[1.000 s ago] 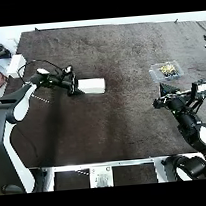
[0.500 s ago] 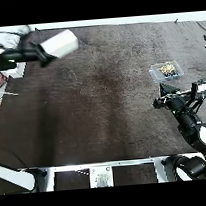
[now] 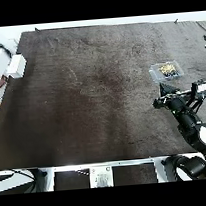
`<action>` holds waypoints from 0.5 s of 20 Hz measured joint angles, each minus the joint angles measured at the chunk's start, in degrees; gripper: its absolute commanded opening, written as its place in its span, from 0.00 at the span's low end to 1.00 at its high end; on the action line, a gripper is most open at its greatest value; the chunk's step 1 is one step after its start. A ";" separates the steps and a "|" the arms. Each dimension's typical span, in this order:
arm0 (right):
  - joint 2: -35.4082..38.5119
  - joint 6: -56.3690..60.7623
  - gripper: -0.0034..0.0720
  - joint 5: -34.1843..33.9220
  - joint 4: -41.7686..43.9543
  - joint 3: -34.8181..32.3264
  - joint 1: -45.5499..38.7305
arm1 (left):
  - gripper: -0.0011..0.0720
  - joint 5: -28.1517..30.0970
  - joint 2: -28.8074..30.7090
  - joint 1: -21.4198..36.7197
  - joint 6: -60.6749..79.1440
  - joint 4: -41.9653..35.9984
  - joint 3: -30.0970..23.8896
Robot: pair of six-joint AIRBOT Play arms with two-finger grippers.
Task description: Fold the box and place the chain.
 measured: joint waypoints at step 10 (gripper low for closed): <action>0.00 0.02 0.03 -0.02 0.02 0.00 0.00 | 0.02 9.51 1.57 4.90 -4.04 12.74 -12.59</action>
